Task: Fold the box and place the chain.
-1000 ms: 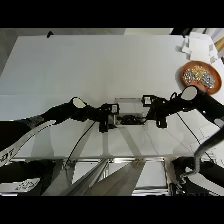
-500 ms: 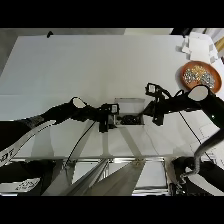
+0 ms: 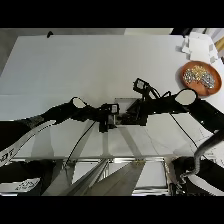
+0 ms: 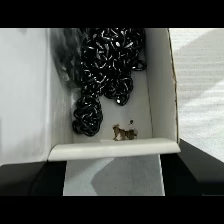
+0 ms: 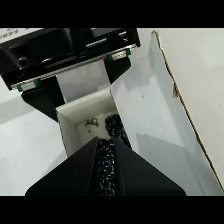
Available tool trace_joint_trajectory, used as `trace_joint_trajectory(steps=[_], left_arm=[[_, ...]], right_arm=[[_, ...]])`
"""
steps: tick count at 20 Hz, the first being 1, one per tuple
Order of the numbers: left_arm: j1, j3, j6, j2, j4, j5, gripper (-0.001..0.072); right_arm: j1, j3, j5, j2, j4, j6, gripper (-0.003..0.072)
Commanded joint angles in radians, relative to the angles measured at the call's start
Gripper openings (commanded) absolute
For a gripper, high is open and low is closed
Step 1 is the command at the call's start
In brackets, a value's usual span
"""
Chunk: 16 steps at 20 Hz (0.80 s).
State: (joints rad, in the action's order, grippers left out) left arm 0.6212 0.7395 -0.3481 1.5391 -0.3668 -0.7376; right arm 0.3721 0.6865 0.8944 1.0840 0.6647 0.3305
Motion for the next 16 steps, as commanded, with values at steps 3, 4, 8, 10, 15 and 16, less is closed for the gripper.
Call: trace_joint_trajectory(steps=[3, 4, 8, 10, 15, 16], left_arm=[[0.0, 0.0, 0.0, -0.001, 0.0, 0.0, 0.0273], [0.0, 0.0, 0.0, -0.001, 0.0, 0.0, 0.0273], [0.0, 0.0, 0.0, -0.001, 0.0, 0.0, 0.0273], [0.0, 0.0, 0.0, -0.001, 0.0, 0.0, 0.0273], [0.0, 0.0, 0.0, -0.001, 0.0, 0.0, 0.0273], [0.0, 0.0, 0.0, -0.001, 0.0, 0.0, 0.0273]], right_arm=[[0.021, 0.001, -0.02, 0.003, 0.008, 0.039, 0.0122], [0.021, 0.002, -0.021, -0.003, -0.001, 0.032, 0.0122], [0.02, 0.087, -0.019, -0.049, 0.023, 0.016, 0.0093], [0.02, 0.167, -0.037, -0.055, 0.088, 0.06, 0.005], [-0.051, 0.245, -0.147, -0.002, 0.155, 0.142, 0.0015], [-0.077, 0.245, -0.139, 0.028, 0.149, 0.14, 0.0015]])
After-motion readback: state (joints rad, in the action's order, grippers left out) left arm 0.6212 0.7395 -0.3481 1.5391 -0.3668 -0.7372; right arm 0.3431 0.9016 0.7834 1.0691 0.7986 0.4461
